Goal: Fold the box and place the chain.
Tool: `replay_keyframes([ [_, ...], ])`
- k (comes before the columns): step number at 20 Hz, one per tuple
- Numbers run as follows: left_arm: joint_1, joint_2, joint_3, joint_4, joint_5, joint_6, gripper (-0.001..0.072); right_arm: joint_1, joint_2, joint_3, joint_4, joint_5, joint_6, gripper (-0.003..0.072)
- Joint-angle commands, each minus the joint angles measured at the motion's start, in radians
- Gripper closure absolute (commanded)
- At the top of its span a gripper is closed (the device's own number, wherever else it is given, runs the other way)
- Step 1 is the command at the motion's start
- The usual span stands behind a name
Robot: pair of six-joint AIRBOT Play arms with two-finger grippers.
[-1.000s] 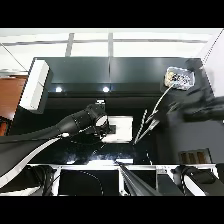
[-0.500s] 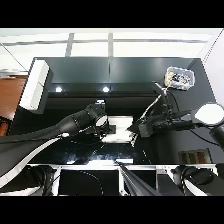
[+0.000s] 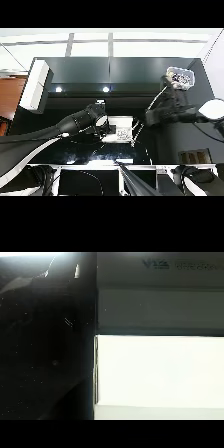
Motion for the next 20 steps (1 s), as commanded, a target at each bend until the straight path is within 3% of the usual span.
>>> replay_keyframes([
  [1,0.0,0.0,0.0,0.0,0.0,0.0,0.0675,-0.204,0.007,0.0,-0.283,-0.076,0.112,0.008],
  [2,0.0,0.0,0.0,0.0,0.0,0.0,0.0675,-0.247,0.0,-0.005,-0.406,-0.151,0.215,-0.0025],
  [4,0.0,0.0,0.0,0.0,0.0,0.0,0.0675,-0.296,-0.05,-0.005,-0.506,-0.265,0.271,-0.0023],
  [8,0.0,0.0,0.0,0.0,0.0,0.0,0.0675,-0.308,-0.274,0.064,-0.477,-0.476,0.394,-0.0022],
  [14,0.0,0.0,0.0,0.0,0.0,0.0,0.0675,-0.308,-0.668,0.353,-0.353,-0.447,0.441,-0.0019],
  [19,0.0,0.0,0.0,0.0,0.0,0.0,0.0675,-0.303,-0.8,0.459,-0.229,-0.444,0.439,-0.0012],
  [20,0.0,0.0,0.0,0.0,0.0,0.0,0.0675,-0.304,-0.804,0.465,-0.235,-0.447,0.439,0.0027],
])
